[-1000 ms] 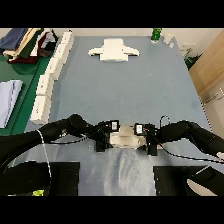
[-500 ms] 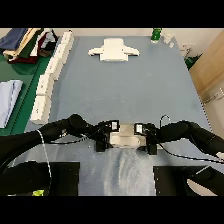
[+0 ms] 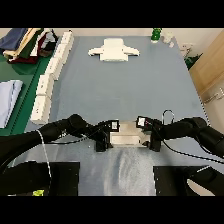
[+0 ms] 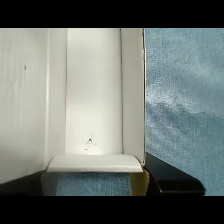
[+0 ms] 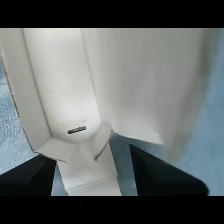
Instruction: Fold the box.
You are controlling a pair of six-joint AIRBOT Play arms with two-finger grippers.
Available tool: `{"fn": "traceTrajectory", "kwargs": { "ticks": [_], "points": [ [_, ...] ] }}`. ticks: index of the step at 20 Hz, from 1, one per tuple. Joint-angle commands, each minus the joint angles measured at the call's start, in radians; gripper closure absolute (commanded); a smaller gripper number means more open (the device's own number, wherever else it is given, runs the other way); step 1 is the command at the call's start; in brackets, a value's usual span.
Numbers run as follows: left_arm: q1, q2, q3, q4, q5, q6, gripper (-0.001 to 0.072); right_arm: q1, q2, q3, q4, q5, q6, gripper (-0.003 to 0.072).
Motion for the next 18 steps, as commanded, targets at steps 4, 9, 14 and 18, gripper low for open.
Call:
{"fn": "traceTrajectory", "kwargs": {
  "ticks": [4, 9, 14, 18],
  "points": [
    [0.0, 0.0, 0.0, -0.014, 0.021, -0.008, 0.0187, 0.002, 0.09, 0.045, -0.159, -0.27, 0.258, -0.0032],
    [0.0, 0.0, 0.0, -0.012, 0.021, -0.008, 0.0187, 0.002, 0.128, 0.076, -0.045, -0.398, 0.669, 0.0264],
    [0.0, 0.0, 0.0, -0.012, 0.022, -0.008, 0.0187, 0.002, 0.118, 0.111, 0.35, -0.341, 0.872, 0.0619],
    [0.0, 0.0, 0.0, -0.011, 0.047, -0.007, 0.0187, 0.002, 0.066, 0.111, 0.42, -0.129, 0.912, 0.0681]
  ]
}}
